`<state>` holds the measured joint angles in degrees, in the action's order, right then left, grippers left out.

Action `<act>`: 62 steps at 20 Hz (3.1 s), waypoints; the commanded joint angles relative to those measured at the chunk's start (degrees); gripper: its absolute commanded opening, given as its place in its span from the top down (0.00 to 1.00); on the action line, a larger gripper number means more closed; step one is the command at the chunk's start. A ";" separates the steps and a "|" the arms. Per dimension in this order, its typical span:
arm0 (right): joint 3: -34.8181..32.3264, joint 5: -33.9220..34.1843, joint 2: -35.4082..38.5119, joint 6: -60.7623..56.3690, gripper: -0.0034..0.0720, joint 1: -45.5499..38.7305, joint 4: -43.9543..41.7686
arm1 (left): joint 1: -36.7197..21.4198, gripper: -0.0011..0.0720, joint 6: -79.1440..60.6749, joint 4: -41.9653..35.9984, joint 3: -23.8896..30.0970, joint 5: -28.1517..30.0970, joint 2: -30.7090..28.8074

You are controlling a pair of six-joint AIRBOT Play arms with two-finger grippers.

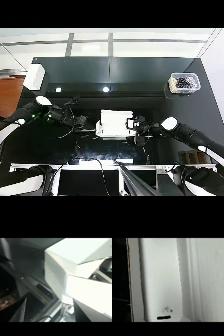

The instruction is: Fold the box and place the chain.

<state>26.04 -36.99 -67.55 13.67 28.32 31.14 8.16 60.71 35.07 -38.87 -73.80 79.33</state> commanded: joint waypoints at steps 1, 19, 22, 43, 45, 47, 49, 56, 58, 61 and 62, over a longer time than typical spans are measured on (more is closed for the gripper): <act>0.02 -0.02 -0.02 -0.02 0.55 0.00 -0.02 | 1.66 0.09 2.23 -0.63 -0.61 -0.04 -0.92; 0.02 -0.04 -0.02 -0.02 0.55 0.00 0.00 | 22.67 0.01 27.54 9.94 -0.59 23.89 -10.62; 0.00 -0.04 -0.02 -0.02 0.55 0.00 0.00 | 24.48 0.02 31.21 10.62 -0.59 23.89 -10.62; 0.02 -0.02 -0.02 -0.02 0.55 0.00 0.00 | 27.69 0.04 44.04 21.92 -0.79 28.70 -8.20; 0.02 -0.02 -0.02 -0.02 0.55 0.00 0.00 | 28.02 0.04 47.21 25.70 -1.09 28.59 -8.15; 0.02 -0.02 -0.02 -0.02 0.55 0.00 0.00 | 28.79 0.04 48.19 26.43 -1.53 28.61 -8.07; 0.02 -0.04 -0.02 -0.02 0.55 0.00 0.00 | 30.36 0.04 48.81 26.51 -2.56 28.63 -8.09; 0.02 -0.02 -0.02 -0.02 0.55 0.00 0.00 | 31.91 0.04 50.58 27.74 -5.05 28.30 -8.07; 0.02 -0.02 -0.02 -0.02 0.55 0.00 0.00 | 31.98 0.04 50.66 27.91 -5.84 28.13 -8.07; 0.00 -0.02 -0.02 -0.02 0.55 0.00 0.00 | 32.00 0.04 54.62 32.22 -7.10 25.64 -8.07; 0.02 -0.02 -0.02 -0.02 0.55 0.00 0.00 | 32.33 0.04 55.36 33.55 -7.58 24.61 -8.09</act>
<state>26.04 -37.04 -67.55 13.69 28.32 31.16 40.16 113.16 65.06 -45.28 -46.76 71.24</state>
